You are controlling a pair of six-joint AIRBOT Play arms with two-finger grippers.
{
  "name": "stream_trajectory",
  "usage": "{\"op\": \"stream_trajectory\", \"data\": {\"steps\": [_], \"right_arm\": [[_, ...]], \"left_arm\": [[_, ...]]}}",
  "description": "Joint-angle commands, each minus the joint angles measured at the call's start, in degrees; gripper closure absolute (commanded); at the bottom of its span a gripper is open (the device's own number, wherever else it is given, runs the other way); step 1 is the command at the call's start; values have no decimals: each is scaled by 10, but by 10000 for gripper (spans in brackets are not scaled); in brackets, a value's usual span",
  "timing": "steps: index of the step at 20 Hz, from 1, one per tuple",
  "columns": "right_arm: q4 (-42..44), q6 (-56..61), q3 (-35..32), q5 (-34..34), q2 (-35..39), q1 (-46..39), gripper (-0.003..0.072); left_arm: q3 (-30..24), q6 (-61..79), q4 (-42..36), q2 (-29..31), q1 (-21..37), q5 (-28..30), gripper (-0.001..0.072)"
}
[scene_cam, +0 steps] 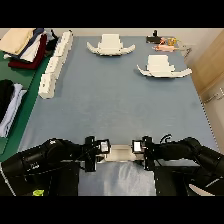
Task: Fold the box.
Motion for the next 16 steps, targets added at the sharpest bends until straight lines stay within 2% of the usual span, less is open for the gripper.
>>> {"op": "stream_trajectory", "data": {"steps": [1,10,11,12,16], "right_arm": [[0,2,0,0,1,-1,267],[0,2,0,0,1,-1,266],[0,2,0,0,1,-1,267],[0,2,0,0,1,-1,267],[0,2,0,0,1,-1,267]], "left_arm": [[0,-2,22,0,1,-29,242],[9,-3,21,0,0,-14,256],[12,-3,17,0,0,-5,415],[16,-3,9,0,0,6,480],[19,-3,-6,0,0,4,483]]}}
